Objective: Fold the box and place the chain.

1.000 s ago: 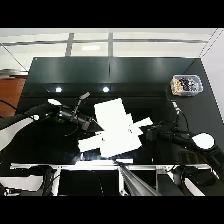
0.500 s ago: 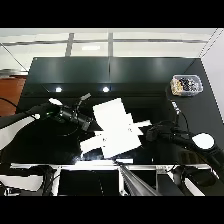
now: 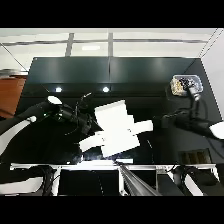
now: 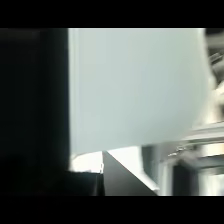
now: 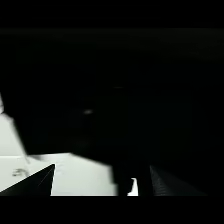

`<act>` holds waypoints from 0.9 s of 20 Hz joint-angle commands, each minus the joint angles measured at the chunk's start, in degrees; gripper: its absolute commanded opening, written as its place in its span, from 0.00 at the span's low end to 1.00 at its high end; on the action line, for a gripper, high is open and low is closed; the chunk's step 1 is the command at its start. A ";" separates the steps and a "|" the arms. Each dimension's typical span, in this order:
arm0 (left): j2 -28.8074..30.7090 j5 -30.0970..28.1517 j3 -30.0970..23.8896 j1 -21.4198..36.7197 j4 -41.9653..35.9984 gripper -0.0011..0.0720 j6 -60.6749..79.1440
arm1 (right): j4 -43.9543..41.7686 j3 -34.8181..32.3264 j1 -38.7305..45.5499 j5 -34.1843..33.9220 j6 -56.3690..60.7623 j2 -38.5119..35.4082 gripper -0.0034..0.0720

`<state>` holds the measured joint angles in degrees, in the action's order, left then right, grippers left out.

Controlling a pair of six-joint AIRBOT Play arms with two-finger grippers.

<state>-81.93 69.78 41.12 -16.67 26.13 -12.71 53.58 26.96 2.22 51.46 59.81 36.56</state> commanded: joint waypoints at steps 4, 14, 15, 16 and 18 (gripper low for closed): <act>23.91 -26.40 -7.39 -13.86 7.56 0.05 11.85 | 10.84 5.92 6.56 5.92 -8.70 0.00 0.98; 18.82 -29.29 -12.87 -14.27 10.54 0.05 22.84 | 10.78 5.55 6.56 1.97 -11.69 0.02 0.98; 17.92 -29.33 -12.87 -14.29 10.51 0.05 22.84 | 10.75 5.55 6.54 2.19 -11.69 0.02 0.98; 17.03 -29.75 -12.87 -14.27 10.56 0.05 22.84 | 10.78 5.51 6.54 2.40 -11.69 0.02 0.98; 15.41 -33.38 -12.87 -14.27 10.78 0.05 22.84 | 10.78 5.51 6.56 2.27 -11.69 0.04 0.98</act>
